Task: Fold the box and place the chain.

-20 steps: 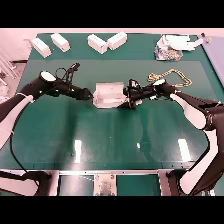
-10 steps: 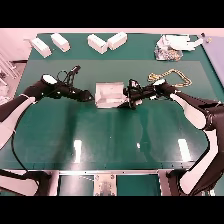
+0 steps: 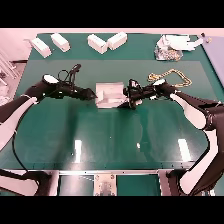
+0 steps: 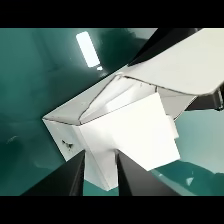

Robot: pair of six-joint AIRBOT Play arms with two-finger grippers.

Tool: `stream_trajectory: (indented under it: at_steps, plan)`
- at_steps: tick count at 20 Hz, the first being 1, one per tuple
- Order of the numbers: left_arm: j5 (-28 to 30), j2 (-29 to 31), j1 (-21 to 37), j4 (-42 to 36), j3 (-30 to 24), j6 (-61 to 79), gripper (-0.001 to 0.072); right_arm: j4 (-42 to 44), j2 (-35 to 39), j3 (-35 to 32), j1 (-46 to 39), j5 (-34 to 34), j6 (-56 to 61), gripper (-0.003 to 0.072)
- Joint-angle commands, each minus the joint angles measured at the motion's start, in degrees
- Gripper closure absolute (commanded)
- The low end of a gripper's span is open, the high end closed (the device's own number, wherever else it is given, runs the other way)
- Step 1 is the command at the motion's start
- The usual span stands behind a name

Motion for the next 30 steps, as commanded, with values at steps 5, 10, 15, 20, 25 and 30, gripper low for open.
stream_trajectory:
  at_steps: [5, 10, 15, 20, 25, 30]
  plan:
    - [1.14, -0.04, -1.29, 1.99, -0.02, -1.55, 0.0469, 0.02, 0.0, 0.0, -0.02, 0.0, 0.0, 0.0111]
    - [3.19, -0.04, -1.33, 2.93, -0.02, -6.03, 0.0399, 0.02, 0.0, 0.0, -0.02, 0.0, 0.02, 0.011]
    - [3.21, -0.04, -2.23, 3.21, -0.02, -8.79, 0.0399, 0.02, 0.0, 0.0, -0.02, 0.0, 0.02, 0.011]
    - [3.28, 0.02, -4.24, 3.82, 0.0, -9.01, 0.0399, 0.02, 0.0, 0.0, -0.02, 0.0, 0.02, 0.0111]
    - [3.28, 0.37, -4.26, 7.43, 0.39, -13.2, 0.0373, 0.02, 0.0, 0.0, -0.02, 0.0, 0.02, 0.0111]
    - [3.04, 0.37, -4.26, 10.25, 0.59, -18.12, 0.034, 0.0, 0.0, 0.0, -0.02, 0.0, 0.02, 0.0111]
